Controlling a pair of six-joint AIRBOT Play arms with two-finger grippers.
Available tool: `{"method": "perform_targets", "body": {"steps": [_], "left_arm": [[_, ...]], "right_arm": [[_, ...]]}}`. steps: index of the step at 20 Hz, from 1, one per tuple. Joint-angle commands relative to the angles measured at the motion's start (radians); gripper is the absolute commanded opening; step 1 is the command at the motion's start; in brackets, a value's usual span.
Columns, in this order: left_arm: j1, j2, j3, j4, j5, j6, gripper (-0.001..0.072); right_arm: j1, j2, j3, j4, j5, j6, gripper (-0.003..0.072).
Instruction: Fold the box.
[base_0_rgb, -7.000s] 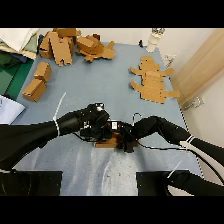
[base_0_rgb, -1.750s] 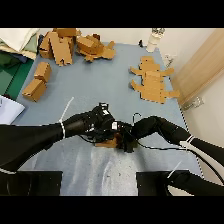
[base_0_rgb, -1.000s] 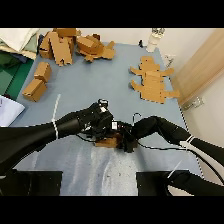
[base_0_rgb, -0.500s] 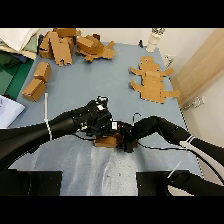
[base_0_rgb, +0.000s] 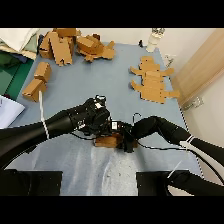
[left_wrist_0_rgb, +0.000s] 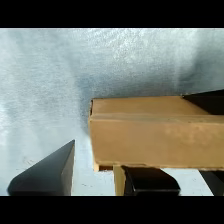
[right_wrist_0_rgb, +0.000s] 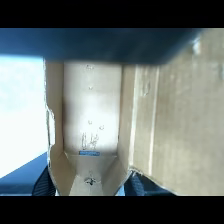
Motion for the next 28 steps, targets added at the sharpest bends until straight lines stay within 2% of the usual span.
{"method": "perform_targets", "body": {"steps": [1, 15, 16, 17, 20, 21, 22, 24, 26, 28], "left_arm": [[0.002, 0.022, 0.001, 0.017, 0.001, 0.0, 0.0363], [0.021, 0.043, 0.001, 0.044, -0.028, 0.0, 0.0359], [0.021, 0.043, 0.001, 0.054, -0.032, 0.0, 0.0319], [0.021, 0.043, 0.001, 0.07, -0.049, 0.0, 0.021], [0.021, 0.043, 0.001, 0.133, -0.142, 0.003, 0.0212], [0.021, 0.046, 0.001, 0.16, -0.189, 0.022, 0.0039], [0.021, 0.055, 0.001, 0.182, -0.237, 0.047, 0.0015], [0.021, 0.092, -0.005, 0.218, -0.28, 0.105, 0.0015], [0.052, 0.146, -0.028, 0.235, -0.263, 0.168, 0.0013], [0.143, 0.211, -0.078, 0.156, -0.189, 0.328, 0.0012]], "right_arm": [[0.0, 0.0, 0.0, 0.0, 0.0, 0.0, 0.0463], [0.0, 0.0, 0.0, 0.0, 0.0, 0.0, 0.0463], [0.0, 0.0, 0.0, 0.0, 0.0, 0.0, 0.0463], [0.0, 0.0, 0.0, 0.0, 0.0, 0.0, 0.0463], [0.0, 0.0, 0.0, 0.0, 0.0, 0.0, 0.0462], [0.0, 0.0, 0.0, 0.0, 0.0, 0.0, 0.0463], [0.0, 0.0, 0.0, 0.0, 0.0, 0.0, 0.0463], [0.0, 0.0, 0.0, 0.0, 0.0, 0.0, 0.0463], [0.0, 0.0, 0.0, 0.0, 0.0, 0.0, 0.0463], [0.0, 0.0, 0.0, 0.0, 0.0, 0.0, 0.0463]]}}
